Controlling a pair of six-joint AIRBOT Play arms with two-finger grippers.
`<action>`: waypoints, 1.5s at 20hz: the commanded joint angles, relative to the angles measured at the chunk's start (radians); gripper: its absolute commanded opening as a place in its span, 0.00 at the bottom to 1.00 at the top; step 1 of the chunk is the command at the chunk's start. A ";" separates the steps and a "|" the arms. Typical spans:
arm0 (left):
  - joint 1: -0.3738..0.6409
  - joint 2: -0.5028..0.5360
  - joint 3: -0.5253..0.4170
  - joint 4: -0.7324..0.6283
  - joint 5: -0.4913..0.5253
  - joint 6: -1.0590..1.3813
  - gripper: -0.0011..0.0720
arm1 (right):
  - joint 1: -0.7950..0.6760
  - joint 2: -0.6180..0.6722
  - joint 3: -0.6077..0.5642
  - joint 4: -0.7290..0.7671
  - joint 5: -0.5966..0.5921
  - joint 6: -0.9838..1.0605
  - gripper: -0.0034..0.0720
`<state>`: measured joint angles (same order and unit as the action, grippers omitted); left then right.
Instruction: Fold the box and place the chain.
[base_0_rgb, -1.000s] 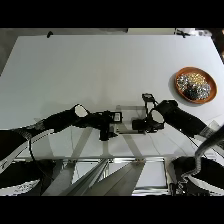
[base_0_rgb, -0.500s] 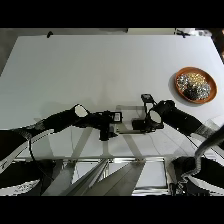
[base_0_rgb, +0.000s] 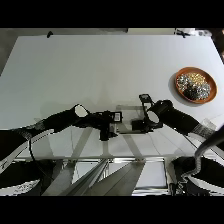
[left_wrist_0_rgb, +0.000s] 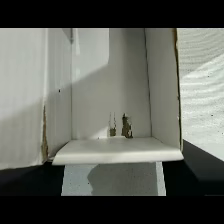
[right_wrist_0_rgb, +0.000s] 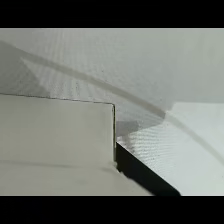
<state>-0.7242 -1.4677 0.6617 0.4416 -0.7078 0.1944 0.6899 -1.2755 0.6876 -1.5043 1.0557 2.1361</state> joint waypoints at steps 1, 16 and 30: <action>-0.001 0.000 0.000 0.001 0.000 0.000 0.22 | 0.007 0.011 0.000 0.006 0.010 0.002 0.47; -0.001 0.000 0.000 0.001 0.000 0.000 0.22 | -0.067 0.385 0.038 -0.014 0.115 -0.106 0.60; -0.001 0.000 0.000 0.001 0.000 0.000 0.22 | -1.068 0.121 0.343 -0.039 0.007 -0.699 0.59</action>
<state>-0.7242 -1.4677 0.6617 0.4423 -0.7082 0.1940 -0.1753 -1.0477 1.0153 -1.5467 1.1179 1.5673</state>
